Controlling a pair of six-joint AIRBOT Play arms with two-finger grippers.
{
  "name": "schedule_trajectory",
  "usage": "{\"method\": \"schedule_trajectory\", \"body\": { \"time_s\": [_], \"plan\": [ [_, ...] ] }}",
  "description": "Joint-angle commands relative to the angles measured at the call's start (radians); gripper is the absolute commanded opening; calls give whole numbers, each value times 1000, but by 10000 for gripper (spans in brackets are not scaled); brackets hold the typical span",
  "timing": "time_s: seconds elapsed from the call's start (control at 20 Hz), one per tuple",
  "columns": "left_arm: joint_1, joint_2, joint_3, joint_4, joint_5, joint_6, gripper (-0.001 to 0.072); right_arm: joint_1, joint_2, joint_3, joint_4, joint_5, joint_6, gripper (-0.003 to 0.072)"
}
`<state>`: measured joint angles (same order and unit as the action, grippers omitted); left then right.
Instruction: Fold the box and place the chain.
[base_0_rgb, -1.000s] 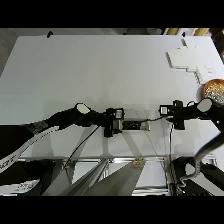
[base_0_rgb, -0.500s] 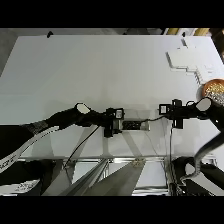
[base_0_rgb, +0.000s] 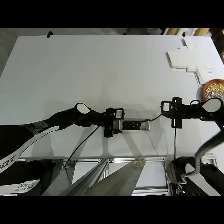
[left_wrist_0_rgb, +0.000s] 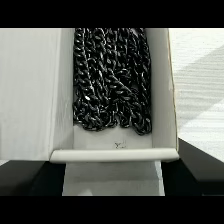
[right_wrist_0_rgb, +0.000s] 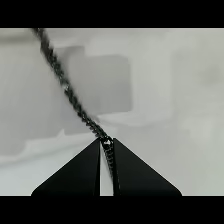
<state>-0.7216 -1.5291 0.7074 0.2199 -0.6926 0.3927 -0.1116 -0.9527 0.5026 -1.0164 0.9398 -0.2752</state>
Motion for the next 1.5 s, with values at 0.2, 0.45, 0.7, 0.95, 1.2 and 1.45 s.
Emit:
{"method": "schedule_trajectory", "body": {
  "time_s": [0.2,0.45,0.7,0.95,1.2,1.45],
  "plan": [
    [1,1,0,0,0,0,208,0,206,1,250,205,1,17],
    [1,1,0,0,0,0,208,116,284,1,270,281,16,17],
    [1,1,0,0,0,0,208,298,283,1,340,257,43,17],
    [1,1,0,0,0,0,208,462,254,1,366,59,43,18],
    [1,1,0,0,0,0,208,505,123,1,365,-70,177,19],
    [1,1,0,0,0,0,208,504,89,3,365,-95,202,239]
  ]
}}
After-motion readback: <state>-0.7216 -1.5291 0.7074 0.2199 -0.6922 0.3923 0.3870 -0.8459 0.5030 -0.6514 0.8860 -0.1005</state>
